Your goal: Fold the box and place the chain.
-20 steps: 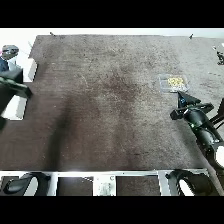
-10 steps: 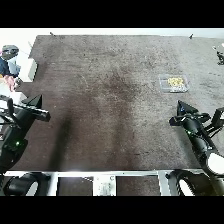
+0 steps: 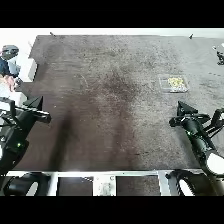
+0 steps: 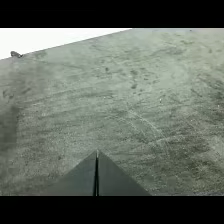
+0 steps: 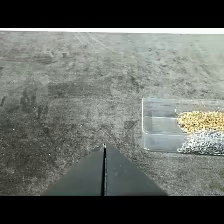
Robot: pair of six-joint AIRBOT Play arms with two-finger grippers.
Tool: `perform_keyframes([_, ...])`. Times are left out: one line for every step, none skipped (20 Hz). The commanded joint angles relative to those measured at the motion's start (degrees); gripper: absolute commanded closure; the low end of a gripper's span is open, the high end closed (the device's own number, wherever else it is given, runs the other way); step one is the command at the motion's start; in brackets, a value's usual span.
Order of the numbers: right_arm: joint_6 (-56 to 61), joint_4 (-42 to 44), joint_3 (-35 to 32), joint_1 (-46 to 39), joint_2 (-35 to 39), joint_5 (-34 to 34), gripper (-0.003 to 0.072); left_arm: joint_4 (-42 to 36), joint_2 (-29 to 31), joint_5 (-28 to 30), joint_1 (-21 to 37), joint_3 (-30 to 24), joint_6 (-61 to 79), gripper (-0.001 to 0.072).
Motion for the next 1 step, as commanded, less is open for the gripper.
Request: perform_keyframes([0.02, -0.02, -0.02, 0.04, 0.02, 0.00, 0.0675, 0.00, 0.04, -0.02, -0.04, -0.04, 0.02, 0.0697])
